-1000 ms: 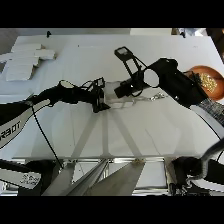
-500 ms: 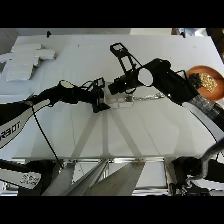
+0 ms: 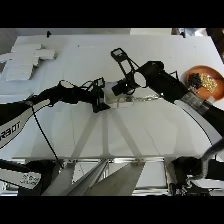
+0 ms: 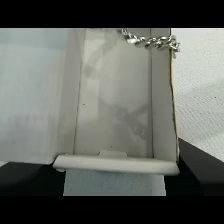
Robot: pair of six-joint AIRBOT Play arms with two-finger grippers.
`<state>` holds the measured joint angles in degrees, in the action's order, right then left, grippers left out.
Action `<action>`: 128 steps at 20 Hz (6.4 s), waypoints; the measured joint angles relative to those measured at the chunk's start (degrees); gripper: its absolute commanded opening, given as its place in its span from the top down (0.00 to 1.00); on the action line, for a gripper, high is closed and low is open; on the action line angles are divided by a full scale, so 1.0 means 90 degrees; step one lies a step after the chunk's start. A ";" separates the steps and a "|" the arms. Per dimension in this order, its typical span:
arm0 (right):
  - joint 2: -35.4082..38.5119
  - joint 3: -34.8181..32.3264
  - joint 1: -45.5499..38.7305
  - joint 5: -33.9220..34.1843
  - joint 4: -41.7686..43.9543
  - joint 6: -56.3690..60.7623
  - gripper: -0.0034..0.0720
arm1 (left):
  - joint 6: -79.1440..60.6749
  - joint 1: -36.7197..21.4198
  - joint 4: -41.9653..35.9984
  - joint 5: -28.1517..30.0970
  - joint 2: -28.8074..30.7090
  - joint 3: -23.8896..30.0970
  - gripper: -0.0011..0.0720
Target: Fold the box and place the chain.
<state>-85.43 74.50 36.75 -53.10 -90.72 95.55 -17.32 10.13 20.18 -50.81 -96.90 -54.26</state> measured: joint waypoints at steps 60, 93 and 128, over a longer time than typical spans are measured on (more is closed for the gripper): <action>-0.0602 -0.0884 -0.2786 -0.1299 0.0170 -0.3793 0.91 | 0.0000 0.0000 0.0000 -0.0002 0.0000 -0.0002 0.33; -0.0789 -0.0899 -0.2776 -0.1001 0.0129 -0.5032 0.93 | 0.0000 -0.0002 0.0000 -0.0002 0.0000 0.0000 0.33; 0.0425 -0.0148 -0.0386 0.0580 0.2776 -0.3946 0.93 | 0.0002 -0.0002 0.0000 -0.0002 0.0000 -0.0002 0.33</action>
<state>-81.60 73.17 33.28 -47.88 -65.73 60.03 -17.30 10.11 20.18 -50.83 -96.90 -54.28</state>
